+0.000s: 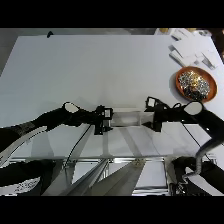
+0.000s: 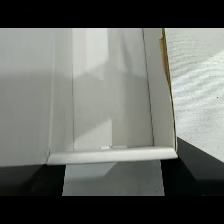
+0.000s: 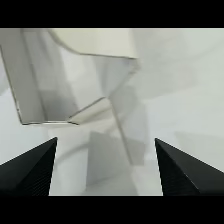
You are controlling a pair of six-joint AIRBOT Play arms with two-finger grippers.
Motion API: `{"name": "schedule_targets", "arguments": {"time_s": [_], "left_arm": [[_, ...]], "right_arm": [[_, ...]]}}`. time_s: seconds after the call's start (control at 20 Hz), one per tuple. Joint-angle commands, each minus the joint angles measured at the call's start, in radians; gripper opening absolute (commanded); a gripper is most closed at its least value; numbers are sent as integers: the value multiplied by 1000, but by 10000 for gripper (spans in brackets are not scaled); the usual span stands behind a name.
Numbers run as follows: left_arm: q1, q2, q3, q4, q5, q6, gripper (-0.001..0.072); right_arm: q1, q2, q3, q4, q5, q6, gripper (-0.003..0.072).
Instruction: Fold the box and place the chain.
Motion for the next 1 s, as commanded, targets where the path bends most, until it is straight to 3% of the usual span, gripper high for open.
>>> {"name": "schedule_targets", "arguments": {"time_s": [0.0, 0.1, 0.15, 0.2, 0.4, 0.55, 0.7, 0.95], "left_arm": [[1, 1, -1, 0, -1, 0, 71], [0, 1, -1, 0, 0, 0, 71], [0, 1, -1, 0, -1, 0, 71], [0, 1, -1, 0, -1, 0, 71], [1, 1, -1, 0, -1, 0, 71], [0, 1, -1, 0, -1, 0, 71], [0, 1, -1, 0, -1, 0, 71], [0, 1, -1, 0, -1, 0, 71]], "right_arm": [[-32, 129, 1, 79, 41, 101, 602], [-29, 162, 1, 212, 116, 99, 219], [-21, 161, 1, 254, 143, 98, 63], [-6, 157, 1, 269, 152, 97, 16], [41, 77, 1, 428, 27, 96, 15], [43, -34, 1, 569, -138, 97, 16], [43, -145, 1, 562, -219, 121, 16], [43, -216, 1, 422, -186, 211, 17]]}}
